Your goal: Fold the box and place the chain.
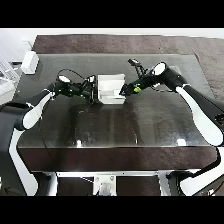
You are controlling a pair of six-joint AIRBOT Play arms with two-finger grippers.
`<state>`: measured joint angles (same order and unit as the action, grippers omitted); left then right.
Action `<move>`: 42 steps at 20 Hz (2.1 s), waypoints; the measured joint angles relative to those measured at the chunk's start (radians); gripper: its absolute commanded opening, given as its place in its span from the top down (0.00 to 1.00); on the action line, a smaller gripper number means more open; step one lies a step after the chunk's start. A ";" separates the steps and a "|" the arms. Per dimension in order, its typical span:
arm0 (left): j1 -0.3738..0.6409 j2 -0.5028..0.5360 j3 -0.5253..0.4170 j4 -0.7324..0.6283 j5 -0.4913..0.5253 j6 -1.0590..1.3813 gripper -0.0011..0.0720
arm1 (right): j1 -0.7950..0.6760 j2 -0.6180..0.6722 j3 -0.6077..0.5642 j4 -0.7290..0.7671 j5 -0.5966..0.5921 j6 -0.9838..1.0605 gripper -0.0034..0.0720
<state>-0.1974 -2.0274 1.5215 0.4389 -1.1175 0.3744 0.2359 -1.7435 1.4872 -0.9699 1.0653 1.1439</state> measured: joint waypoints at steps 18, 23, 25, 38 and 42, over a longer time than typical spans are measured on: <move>0.000 0.000 0.000 0.000 0.000 0.000 0.43 | 0.077 -0.015 0.033 -0.206 -0.047 0.265 0.37; 0.000 0.000 0.000 0.001 0.000 0.000 0.43 | 0.129 -0.033 0.059 -0.305 -0.052 0.366 0.39; 0.000 0.000 0.000 0.001 0.000 0.000 0.43 | 0.138 -0.036 0.066 -0.328 -0.051 0.393 0.39; 0.000 0.000 0.000 0.000 0.000 0.000 0.43 | 0.156 -0.066 0.081 -0.415 -0.049 0.495 0.42; 0.000 0.000 0.000 0.000 0.000 0.000 0.43 | 0.164 -0.073 0.116 -0.422 -0.023 0.504 0.42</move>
<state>-0.1974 -2.0274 1.5211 0.4389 -1.1175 0.3740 0.4004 -1.8164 1.6035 -1.3922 1.0428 1.6478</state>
